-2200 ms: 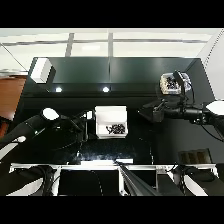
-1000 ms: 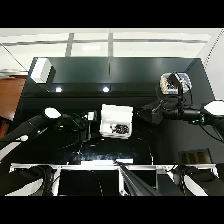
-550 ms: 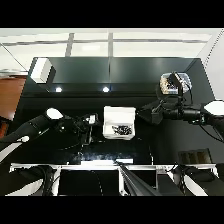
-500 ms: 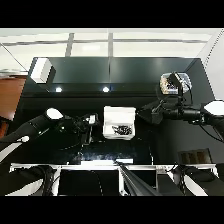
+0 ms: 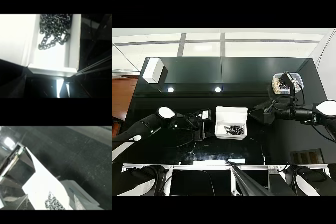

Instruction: Fold the box and place the chain.

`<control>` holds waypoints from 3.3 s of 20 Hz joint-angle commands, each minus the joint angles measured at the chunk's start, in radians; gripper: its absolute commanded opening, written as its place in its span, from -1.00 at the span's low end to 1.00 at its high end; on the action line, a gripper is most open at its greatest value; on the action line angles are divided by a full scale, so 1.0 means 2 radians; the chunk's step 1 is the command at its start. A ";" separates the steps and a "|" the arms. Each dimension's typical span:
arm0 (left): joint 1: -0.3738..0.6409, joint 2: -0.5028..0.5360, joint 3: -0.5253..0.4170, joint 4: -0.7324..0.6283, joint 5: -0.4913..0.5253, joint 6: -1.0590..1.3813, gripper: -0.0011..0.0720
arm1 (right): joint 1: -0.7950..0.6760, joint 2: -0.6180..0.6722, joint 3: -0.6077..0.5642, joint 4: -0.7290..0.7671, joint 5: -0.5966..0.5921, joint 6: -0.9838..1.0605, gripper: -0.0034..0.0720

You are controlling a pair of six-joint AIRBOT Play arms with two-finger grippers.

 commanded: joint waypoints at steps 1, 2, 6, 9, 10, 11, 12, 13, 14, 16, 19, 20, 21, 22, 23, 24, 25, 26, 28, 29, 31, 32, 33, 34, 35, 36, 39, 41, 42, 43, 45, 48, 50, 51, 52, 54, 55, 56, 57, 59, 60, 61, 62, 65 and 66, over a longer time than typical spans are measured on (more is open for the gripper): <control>-0.009 -0.006 0.015 0.016 -0.021 -0.006 0.93 | 0.000 0.000 0.000 0.000 0.000 0.000 0.97; -0.013 -0.007 0.016 0.021 -0.020 -0.006 0.93 | 0.000 0.000 0.000 0.000 0.000 0.000 0.97; -0.014 -0.010 0.016 0.023 -0.016 -0.011 0.93 | 0.000 0.000 0.000 0.000 0.000 0.000 0.97; -0.015 -0.021 0.016 0.017 -0.003 -0.011 0.94 | 0.000 0.000 0.000 0.000 0.000 0.000 0.97; -0.014 -0.026 0.016 0.014 -0.001 -0.011 0.94 | 0.000 0.000 0.000 0.000 0.000 0.000 0.97; -0.014 -0.029 0.019 0.013 -0.001 -0.016 0.94 | 0.000 0.000 0.000 0.000 0.000 0.000 0.97; -0.014 -0.031 0.021 0.004 0.004 -0.017 0.94 | 0.000 0.000 0.000 0.000 0.000 0.000 0.97; -0.014 -0.032 0.022 -0.002 0.008 -0.017 0.94 | 0.000 0.000 0.000 0.000 0.000 0.000 0.97; -0.014 -0.034 0.025 -0.004 0.007 -0.017 0.94 | 0.000 0.000 0.000 0.000 0.000 0.000 0.97; -0.015 -0.036 0.027 -0.004 0.005 -0.018 0.94 | 0.000 0.000 0.000 0.000 0.000 0.000 0.97; -0.015 -0.036 0.027 -0.003 0.004 -0.018 0.93 | 0.000 0.000 0.000 0.000 0.000 0.000 0.97; -0.015 -0.036 0.027 -0.002 0.002 -0.018 0.94 | 0.000 0.000 0.000 0.000 0.000 0.000 0.97; -0.015 -0.036 0.027 -0.002 -0.003 -0.016 0.93 | 0.000 0.000 0.000 0.000 0.000 0.000 0.97; -0.015 -0.036 0.027 -0.002 -0.007 -0.016 0.93 | 0.000 0.000 0.000 0.000 0.000 0.000 0.97; -0.018 -0.036 0.027 -0.001 -0.008 -0.016 0.94 | 0.000 0.000 0.000 0.000 0.000 0.000 0.97; -0.022 -0.036 0.027 0.002 -0.007 -0.015 0.94 | 0.000 0.000 0.000 0.000 0.000 0.000 0.97; -0.025 -0.036 0.027 0.010 -0.008 -0.015 0.94 | 0.000 0.000 0.000 0.000 0.000 0.000 0.97; -0.031 -0.036 0.027 0.017 -0.008 -0.015 0.93 | 0.000 0.000 0.000 0.000 0.000 0.000 0.97; -0.037 -0.036 0.027 0.027 -0.007 -0.015 0.94 | 0.000 0.000 0.000 0.000 0.000 0.000 0.97; -0.038 -0.036 0.027 0.026 -0.005 -0.015 0.94 | 0.000 0.000 0.000 0.000 0.000 0.000 0.97; -0.039 -0.036 0.027 0.026 -0.003 -0.017 0.94 | 0.000 0.000 0.000 0.000 0.000 0.000 0.97; -0.039 -0.036 0.027 0.026 -0.003 -0.017 0.94 | 0.000 0.000 0.000 0.000 0.000 0.000 0.97; -0.039 -0.036 0.027 0.026 -0.002 -0.017 0.94 | 0.000 0.000 0.000 0.000 0.000 0.000 0.97; -0.039 -0.036 0.027 0.026 -0.001 -0.018 0.94 | 0.000 0.000 0.000 0.000 0.000 0.000 0.97; -0.039 -0.036 0.027 0.026 0.000 -0.019 0.92 | 0.000 0.000 0.000 0.000 0.000 0.000 0.97; -0.039 -0.036 0.027 0.026 0.001 -0.019 0.90 | 0.000 0.000 0.000 0.000 0.000 0.000 0.97; -0.040 -0.036 0.027 0.027 0.001 -0.019 0.31 | 0.000 0.000 0.000 0.000 0.000 0.000 0.97; -0.040 -0.036 0.027 0.027 0.001 -0.019 0.25 | 0.000 0.000 0.000 0.000 0.000 0.000 0.97; -0.040 -0.036 0.027 0.027 0.001 -0.019 0.23 | 0.000 0.000 0.000 0.000 -0.005 0.000 0.97; -0.040 -0.036 0.027 0.027 0.001 -0.019 0.23 | 0.000 0.000 0.001 0.001 -0.016 0.003 0.97; -0.040 -0.036 0.027 0.027 0.001 -0.019 0.23 | 0.000 0.000 0.008 -0.011 -0.064 0.033 0.97; -0.040 -0.036 0.027 0.027 0.001 -0.019 0.23 | 0.000 -0.007 0.031 -0.057 -0.107 0.076 0.97; -0.040 -0.036 0.027 0.027 0.001 -0.019 0.23 | 0.003 -0.025 0.056 -0.087 -0.102 0.103 0.97; -0.040 -0.036 0.027 0.027 0.001 -0.019 0.23 | 0.010 -0.038 0.069 -0.102 -0.102 0.113 0.97; -0.040 -0.036 0.027 0.027 0.001 -0.019 0.23 | 0.023 -0.056 0.084 -0.117 -0.100 0.120 0.97; -0.040 -0.036 0.027 0.027 0.001 -0.019 0.23 | 0.053 -0.096 0.115 -0.131 -0.095 0.122 0.97; -0.040 -0.036 0.027 0.027 0.001 -0.019 0.23 | 0.066 -0.118 0.128 -0.130 -0.095 0.121 0.97; -0.040 -0.036 0.027 0.027 0.001 -0.019 0.23 | 0.076 -0.137 0.138 -0.132 -0.094 0.121 0.97; -0.040 -0.036 0.027 0.027 0.001 -0.019 0.23 | 0.082 -0.153 0.144 -0.135 -0.091 0.115 0.97; -0.040 -0.036 0.027 0.027 0.001 -0.019 0.23 | 0.090 -0.166 0.147 -0.138 -0.058 0.075 0.97; -0.040 -0.036 0.027 0.027 0.001 -0.019 0.23 | 0.091 -0.166 0.147 -0.139 -0.029 0.047 0.97; -0.040 -0.036 0.027 0.027 0.001 -0.019 0.23 | 0.091 -0.166 0.147 -0.141 0.004 0.026 0.97; -0.040 -0.036 0.027 0.027 0.001 -0.019 0.23 | 0.091 -0.166 0.147 -0.146 0.034 0.017 0.97; -0.040 -0.036 0.027 0.027 0.001 -0.019 0.23 | 0.091 -0.166 0.147 -0.147 0.089 0.005 0.97; -0.040 -0.036 0.027 0.027 0.001 -0.019 0.23 | 0.091 -0.166 0.147 -0.147 0.095 -0.008 0.97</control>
